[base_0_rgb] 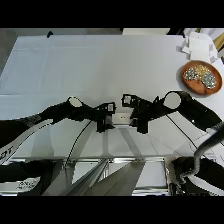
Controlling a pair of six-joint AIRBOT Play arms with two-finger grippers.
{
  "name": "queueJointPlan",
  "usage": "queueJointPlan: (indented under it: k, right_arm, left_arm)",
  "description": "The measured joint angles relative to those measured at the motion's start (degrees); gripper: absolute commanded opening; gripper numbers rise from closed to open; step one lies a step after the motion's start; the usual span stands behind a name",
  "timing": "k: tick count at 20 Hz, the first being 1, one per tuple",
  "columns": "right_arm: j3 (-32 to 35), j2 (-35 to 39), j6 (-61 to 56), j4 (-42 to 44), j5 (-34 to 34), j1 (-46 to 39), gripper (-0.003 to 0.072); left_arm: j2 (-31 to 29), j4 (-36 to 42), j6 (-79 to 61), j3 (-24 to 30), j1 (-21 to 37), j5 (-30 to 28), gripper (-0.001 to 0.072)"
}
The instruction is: Fold the box and place the chain.
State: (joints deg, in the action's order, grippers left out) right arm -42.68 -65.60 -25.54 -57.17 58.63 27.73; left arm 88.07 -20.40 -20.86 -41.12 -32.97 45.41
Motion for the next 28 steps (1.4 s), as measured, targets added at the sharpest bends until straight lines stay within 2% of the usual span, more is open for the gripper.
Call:
queueJointPlan:
  k: [5,10,11,12,13,16,20,28]
  right_arm:
    - [0.1,0.6,0.0,0.3,-0.1,0.0,0.0342]
    - [0.0,5.0,0.0,1.1,-1.9,0.0,0.0336]
    - [0.0,5.9,0.0,1.5,-2.0,0.0,0.0262]
    - [0.0,6.7,0.0,2.2,-2.0,0.0,0.0081]
    - [0.1,7.2,0.0,3.3,-2.2,0.0,0.0018]
    - [1.9,7.9,0.2,8.5,-4.5,0.0,0.0016]
    - [7.5,8.2,1.7,17.7,-11.5,0.0,0.0016]
    - [13.9,8.3,2.6,22.3,-16.0,0.0,0.0016]
  left_arm:
    - [0.0,0.2,0.2,0.0,0.0,0.0,0.0204]
    - [0.0,0.2,0.2,0.0,0.0,-0.1,0.0204]
    - [0.0,0.2,0.2,0.0,0.0,-0.1,0.0204]
    - [0.0,0.2,0.2,0.0,0.0,-0.1,0.0204]
    - [0.0,0.2,0.2,0.0,0.0,-0.1,0.0204]
    - [0.0,0.2,0.2,0.0,0.0,-0.1,0.0204]
    - [0.0,0.2,0.2,0.0,0.0,-0.1,0.0204]
    - [0.0,0.2,0.2,0.0,0.0,-0.2,0.0204]
